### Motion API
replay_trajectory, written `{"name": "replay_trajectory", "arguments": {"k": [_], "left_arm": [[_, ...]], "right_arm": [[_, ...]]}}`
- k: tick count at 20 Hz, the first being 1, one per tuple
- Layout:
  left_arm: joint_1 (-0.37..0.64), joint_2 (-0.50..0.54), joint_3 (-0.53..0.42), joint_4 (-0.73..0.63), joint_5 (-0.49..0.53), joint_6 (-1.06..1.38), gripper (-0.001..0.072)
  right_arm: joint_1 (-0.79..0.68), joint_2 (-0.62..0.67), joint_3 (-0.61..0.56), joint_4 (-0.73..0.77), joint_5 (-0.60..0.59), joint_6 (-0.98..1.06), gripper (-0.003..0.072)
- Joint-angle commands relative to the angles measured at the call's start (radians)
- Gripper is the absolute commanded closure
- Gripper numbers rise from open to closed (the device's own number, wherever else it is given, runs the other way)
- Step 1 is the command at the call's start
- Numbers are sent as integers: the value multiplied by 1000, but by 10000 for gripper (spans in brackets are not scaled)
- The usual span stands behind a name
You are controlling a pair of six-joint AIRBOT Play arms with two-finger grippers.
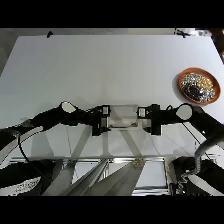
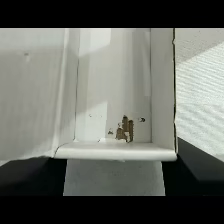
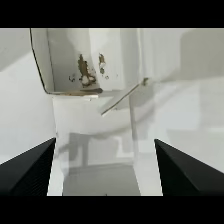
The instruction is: Fold the box and place the chain.
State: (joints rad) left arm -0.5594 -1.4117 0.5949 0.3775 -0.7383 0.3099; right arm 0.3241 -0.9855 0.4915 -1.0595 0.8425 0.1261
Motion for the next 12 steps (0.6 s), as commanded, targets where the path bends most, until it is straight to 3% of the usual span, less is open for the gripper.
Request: {"name": "replay_trajectory", "arguments": {"k": [1, 6, 10, 12], "left_arm": [[1, 0, 1, 0, 4, -3, 437], [1, 16, 2, 39, 46, -48, 437], [1, 31, 2, 141, 45, -119, 440], [-3, 31, 2, 172, 30, -138, 526]], "right_arm": [[0, 116, 0, -59, 33, 61, -3], [0, 224, 0, -45, 38, 62, -3], [0, 234, 0, 61, 38, 61, -3], [0, 234, 0, 97, 37, 61, -3]]}}
